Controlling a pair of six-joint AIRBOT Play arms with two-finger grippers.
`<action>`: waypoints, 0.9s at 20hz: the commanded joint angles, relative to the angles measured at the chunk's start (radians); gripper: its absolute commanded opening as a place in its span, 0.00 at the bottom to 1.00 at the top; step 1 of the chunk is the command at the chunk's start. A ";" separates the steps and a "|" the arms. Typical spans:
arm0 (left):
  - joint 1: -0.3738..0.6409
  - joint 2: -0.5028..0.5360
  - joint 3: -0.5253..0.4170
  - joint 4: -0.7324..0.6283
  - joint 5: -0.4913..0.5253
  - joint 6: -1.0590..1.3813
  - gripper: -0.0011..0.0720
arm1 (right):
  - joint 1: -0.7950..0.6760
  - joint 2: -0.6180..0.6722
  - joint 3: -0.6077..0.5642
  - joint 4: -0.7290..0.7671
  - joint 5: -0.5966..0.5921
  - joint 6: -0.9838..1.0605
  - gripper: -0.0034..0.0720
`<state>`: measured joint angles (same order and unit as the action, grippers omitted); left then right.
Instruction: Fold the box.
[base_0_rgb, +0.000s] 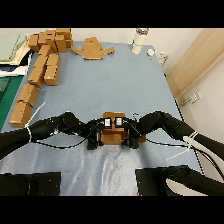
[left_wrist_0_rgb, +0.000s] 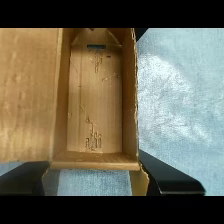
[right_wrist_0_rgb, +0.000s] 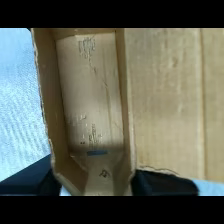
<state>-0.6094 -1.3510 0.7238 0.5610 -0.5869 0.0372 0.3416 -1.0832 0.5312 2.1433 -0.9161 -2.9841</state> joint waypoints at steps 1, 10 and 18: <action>0.000 0.000 0.000 0.000 0.002 0.000 0.61 | 0.001 0.002 0.002 0.008 -0.040 0.000 0.99; 0.000 0.000 0.000 0.000 0.002 0.000 0.61 | 0.000 0.146 0.006 -0.274 -0.091 0.352 0.99; 0.000 0.000 0.000 0.000 0.002 0.000 0.61 | 0.001 0.331 0.006 -0.052 -0.351 0.415 0.99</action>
<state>-0.6102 -1.3510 0.7238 0.5602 -0.5854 0.0368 0.3416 -0.7998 0.5362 1.9678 -1.1683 -2.6038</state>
